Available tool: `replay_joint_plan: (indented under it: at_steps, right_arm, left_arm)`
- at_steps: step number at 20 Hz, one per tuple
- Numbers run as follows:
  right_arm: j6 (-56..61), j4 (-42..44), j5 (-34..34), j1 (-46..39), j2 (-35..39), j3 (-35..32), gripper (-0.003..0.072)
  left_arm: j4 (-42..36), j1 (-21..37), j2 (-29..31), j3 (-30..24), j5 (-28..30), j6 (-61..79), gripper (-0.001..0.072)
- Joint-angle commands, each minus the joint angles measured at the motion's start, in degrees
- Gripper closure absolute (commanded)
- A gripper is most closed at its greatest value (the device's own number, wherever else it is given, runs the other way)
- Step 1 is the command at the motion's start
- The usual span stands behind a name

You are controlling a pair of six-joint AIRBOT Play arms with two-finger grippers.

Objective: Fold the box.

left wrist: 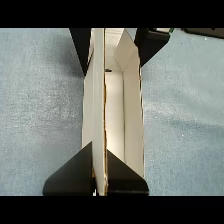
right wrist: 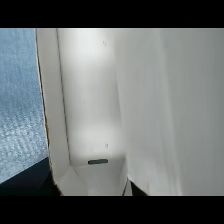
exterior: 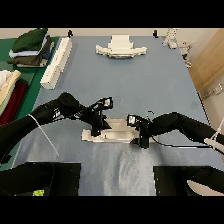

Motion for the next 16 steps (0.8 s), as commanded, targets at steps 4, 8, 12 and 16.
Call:
replay_joint_plan:
  at_steps: [4, 8, 12, 16]
  right_arm:
    - [0.11, -1.01, -0.11, 0.00, -0.17, 0.17, 0.0188]
    - [0.11, -0.98, -0.57, 0.00, -0.20, 0.17, 0.0187]
    - [0.11, -1.01, -0.57, 0.00, -0.20, 0.17, 0.0187]
    - [0.11, -1.01, -0.57, 0.00, -0.17, 0.17, 0.0188]
  left_arm:
    - [0.02, 0.00, -0.02, 0.04, 0.04, 0.00, 0.0697]
    - [0.02, 0.00, -0.02, 0.02, 0.04, 0.00, 0.0697]
    - [0.02, 0.00, -0.02, 0.02, 0.02, 0.00, 0.0697]
    - [0.02, 0.00, -0.02, 0.02, 0.02, 0.00, 0.0697]
